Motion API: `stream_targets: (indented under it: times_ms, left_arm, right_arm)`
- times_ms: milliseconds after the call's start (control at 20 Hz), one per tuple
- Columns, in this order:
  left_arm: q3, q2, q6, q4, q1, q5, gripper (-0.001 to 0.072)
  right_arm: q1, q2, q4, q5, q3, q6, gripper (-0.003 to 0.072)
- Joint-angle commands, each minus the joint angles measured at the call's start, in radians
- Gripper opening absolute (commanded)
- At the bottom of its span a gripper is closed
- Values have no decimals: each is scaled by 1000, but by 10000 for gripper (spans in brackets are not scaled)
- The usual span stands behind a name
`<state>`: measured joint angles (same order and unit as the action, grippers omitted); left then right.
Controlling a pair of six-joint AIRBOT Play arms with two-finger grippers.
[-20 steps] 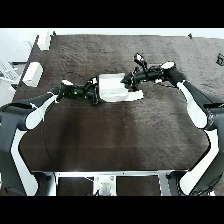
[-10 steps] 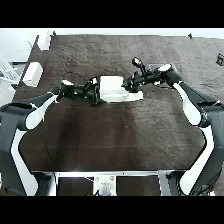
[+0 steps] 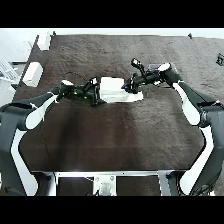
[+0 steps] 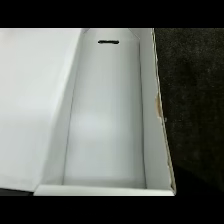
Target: Fold the box and place the chain.
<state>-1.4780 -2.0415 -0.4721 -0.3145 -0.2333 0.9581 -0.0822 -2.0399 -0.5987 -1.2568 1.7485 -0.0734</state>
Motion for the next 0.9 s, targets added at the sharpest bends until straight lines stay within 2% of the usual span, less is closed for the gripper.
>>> stream_targets:
  times_ms: [0, 200, 400, 450, 500, 550, 750, 850]
  left_arm:
    - [0, 0, 1, 1, 0, -5, 462]
    - [0, 0, 1, 1, 0, -5, 462]
    - [0, 0, 1, 1, 0, -5, 462]
    - [0, 0, 1, 1, 0, -5, 462]
    - [0, 0, 1, 1, 0, -5, 462]
    - [0, 0, 1, 1, 0, -5, 462]
    - [0, 0, 1, 1, 0, -5, 462]
    - [0, 0, 1, 1, 0, -5, 462]
  right_arm:
    - [9, 39, 3, 8, 26, -2, 9]
    - [38, 141, -18, -6, 23, -2, 9]
    - [74, 189, -89, -119, 23, -1, 14]
    - [80, 187, -114, -146, 18, -1, 181]
    - [85, 187, -137, -151, 2, 6, 518]
    - [89, 187, -152, -151, -23, 29, 602]
    - [89, 186, -158, -138, -139, 189, 602]
    - [87, 186, -157, -72, -185, 211, 601]
